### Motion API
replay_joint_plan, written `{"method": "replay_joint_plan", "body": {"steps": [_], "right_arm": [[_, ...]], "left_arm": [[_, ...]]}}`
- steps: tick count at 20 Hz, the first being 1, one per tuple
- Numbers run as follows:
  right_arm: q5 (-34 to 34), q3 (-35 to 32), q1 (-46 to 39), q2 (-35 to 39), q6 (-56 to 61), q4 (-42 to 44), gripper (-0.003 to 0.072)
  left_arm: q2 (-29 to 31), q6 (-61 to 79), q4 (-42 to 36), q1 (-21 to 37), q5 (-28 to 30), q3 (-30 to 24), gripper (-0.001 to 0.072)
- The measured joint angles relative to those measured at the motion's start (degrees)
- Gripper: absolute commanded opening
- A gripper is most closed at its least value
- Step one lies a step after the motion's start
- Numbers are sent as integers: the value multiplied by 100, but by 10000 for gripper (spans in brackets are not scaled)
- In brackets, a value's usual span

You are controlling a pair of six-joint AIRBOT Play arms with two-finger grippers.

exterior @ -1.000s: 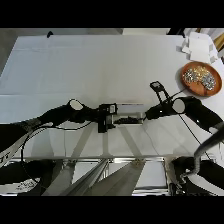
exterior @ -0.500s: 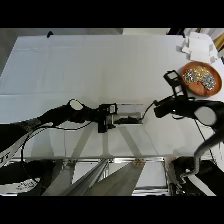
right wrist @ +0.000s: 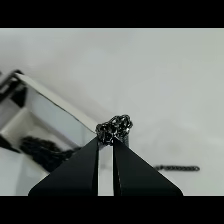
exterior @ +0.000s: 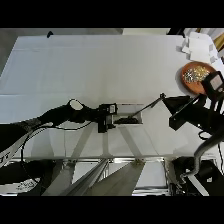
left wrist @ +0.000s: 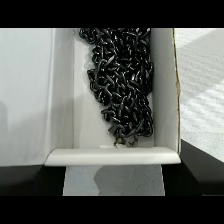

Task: Fold the box and place the chain.

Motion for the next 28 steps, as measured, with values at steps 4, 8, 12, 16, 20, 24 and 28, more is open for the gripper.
{"method": "replay_joint_plan", "body": {"steps": [4, 8, 12, 16, 20, 24, 28], "right_arm": [[79, 0, 0, -96, -546, 1051, 10], [144, 0, 2, -612, -1064, 1919, 10], [295, 0, 61, -1572, -1534, 2424, 10], [367, 0, 461, -2715, -1991, 2680, 10], [116, 2, 833, -3644, -2192, 2771, 61], [-109, 4, 949, -4096, -2247, 2809, 136], [-144, 4, 822, -4022, -2271, 2852, 132]], "left_arm": [[0, 0, 0, 0, 0, 0, 333], [0, 0, 0, 0, 0, 0, 333], [0, 0, 0, 0, 0, 0, 333], [0, 0, 0, 0, 0, 0, 333], [0, -2, 0, 0, 0, 0, 333], [0, 0, 0, 0, 0, 0, 333], [0, 0, 0, 0, 0, 0, 333]]}}
